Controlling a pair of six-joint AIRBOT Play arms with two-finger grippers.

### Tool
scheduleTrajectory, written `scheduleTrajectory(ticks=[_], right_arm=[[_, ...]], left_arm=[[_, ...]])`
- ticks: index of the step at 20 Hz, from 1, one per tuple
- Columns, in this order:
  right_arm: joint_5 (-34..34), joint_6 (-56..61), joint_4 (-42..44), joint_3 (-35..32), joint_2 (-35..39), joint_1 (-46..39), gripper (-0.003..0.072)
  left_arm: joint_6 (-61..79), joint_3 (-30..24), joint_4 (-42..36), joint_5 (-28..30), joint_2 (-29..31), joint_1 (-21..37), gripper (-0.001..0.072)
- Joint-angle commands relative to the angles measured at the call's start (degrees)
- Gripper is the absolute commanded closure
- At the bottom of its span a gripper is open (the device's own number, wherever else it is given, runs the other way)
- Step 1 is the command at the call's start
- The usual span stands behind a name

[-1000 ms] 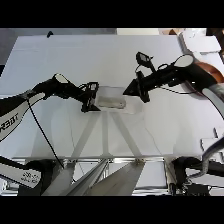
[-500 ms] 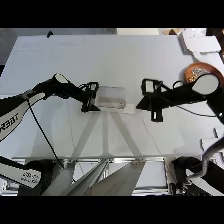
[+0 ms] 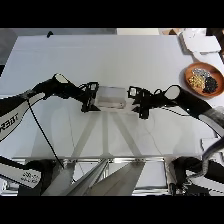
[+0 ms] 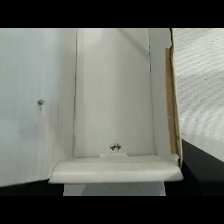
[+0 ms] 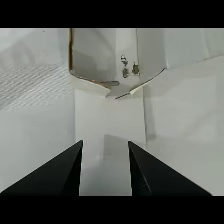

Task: Fold the box and place the chain.

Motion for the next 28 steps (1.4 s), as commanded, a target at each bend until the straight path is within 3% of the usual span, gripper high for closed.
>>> scheduleTrajectory(ticks=[1,5,8,14,20,21,22,23,28], right_arm=[[-4.09,-11.63,6.51,-0.15,-4.57,0.11,0.0353],[-7.52,-24.04,18.67,-0.15,-4.87,0.11,0.0356],[-6.27,-31.50,22.29,-0.15,-4.98,0.11,0.0400],[-1.66,-32.33,22.23,-0.15,-5.03,0.11,0.0450],[-2.03,-32.37,22.29,-0.15,-5.38,2.38,0.0461],[-2.56,-32.37,22.32,-0.15,-5.70,2.86,0.0488],[-3.32,-32.35,22.32,-0.15,-6.12,3.23,0.0606],[-4.13,-32.35,22.34,-0.15,-6.54,3.45,0.0660],[-5.20,-32.33,30.23,-0.15,-8.55,3.56,0.0624]], left_arm=[[0.00,0.00,0.02,0.02,-0.02,-0.02,0.0377],[0.02,0.00,0.02,0.02,-0.02,-0.02,0.0377],[0.00,0.00,0.02,0.00,-0.02,-0.02,0.0377],[0.00,0.00,0.02,0.02,-0.02,-0.02,0.0377],[0.00,0.00,0.02,0.02,-0.02,-0.02,0.0377],[0.02,0.00,0.02,0.00,-0.02,-0.02,0.0377],[0.00,0.00,0.02,0.02,-0.02,-0.02,0.0377],[0.00,0.00,0.02,0.00,-0.02,-0.02,0.0377],[0.00,0.00,0.02,0.02,-0.02,-0.02,0.0377]])
